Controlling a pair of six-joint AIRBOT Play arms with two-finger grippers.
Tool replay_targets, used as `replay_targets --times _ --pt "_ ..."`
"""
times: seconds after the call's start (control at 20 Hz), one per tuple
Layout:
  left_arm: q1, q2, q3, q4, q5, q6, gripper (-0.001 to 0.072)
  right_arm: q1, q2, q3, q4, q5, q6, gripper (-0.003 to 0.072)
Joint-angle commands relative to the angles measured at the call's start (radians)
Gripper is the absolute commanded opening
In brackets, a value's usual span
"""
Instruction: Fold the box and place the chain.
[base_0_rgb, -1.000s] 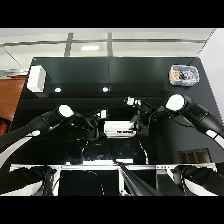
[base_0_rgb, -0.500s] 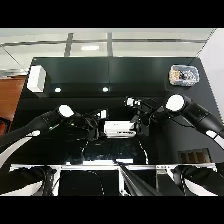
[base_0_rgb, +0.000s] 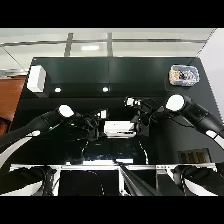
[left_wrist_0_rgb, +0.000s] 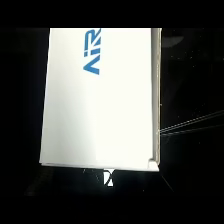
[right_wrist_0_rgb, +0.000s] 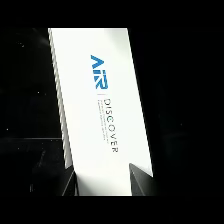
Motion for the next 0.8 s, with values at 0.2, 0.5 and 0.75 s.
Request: replay_targets --times 0.2,0.5,0.75 --pt "0.001 -0.001 0.000 0.000 0.001 0.000 0.0401 0.001 0.000 -0.001 -0.002 0.038 0.014 0.0391" --pt "0.001 -0.001 0.000 0.000 0.000 0.000 0.0401 0.001 0.000 -0.001 -0.002 0.027 0.017 0.0509" --pt "0.001 -0.001 0.000 0.000 0.000 0.000 0.0401 0.001 -0.001 -0.001 -0.005 0.024 0.019 0.0507"
